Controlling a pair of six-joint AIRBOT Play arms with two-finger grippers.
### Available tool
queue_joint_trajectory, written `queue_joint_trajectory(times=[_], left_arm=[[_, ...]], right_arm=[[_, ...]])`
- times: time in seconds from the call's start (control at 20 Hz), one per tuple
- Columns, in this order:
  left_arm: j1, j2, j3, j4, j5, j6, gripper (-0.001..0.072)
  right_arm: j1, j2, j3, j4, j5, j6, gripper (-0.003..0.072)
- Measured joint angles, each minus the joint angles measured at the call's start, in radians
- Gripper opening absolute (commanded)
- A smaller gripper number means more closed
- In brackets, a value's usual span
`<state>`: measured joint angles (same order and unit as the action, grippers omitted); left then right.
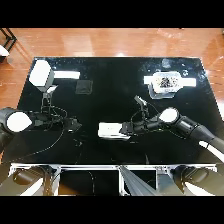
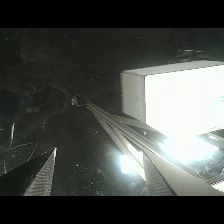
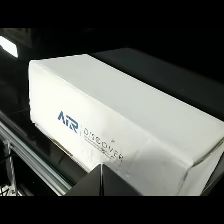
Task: Fold the box and place the chain.
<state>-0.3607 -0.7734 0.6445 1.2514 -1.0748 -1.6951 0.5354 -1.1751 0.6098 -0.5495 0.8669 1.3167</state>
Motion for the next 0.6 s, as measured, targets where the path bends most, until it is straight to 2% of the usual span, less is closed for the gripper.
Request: queue_joint_trajectory(times=[0.4,0.6], left_arm=[[0.000,0.000,0.000,0.000,0.000,0.000,0.0638],[0.000,0.000,0.000,0.000,0.006,0.004,0.0638]], right_arm=[[0.039,-0.015,0.001,0.001,-0.028,0.001,0.0022],[0.021,0.060,0.021,-0.003,0.005,-0.004,0.0022]])
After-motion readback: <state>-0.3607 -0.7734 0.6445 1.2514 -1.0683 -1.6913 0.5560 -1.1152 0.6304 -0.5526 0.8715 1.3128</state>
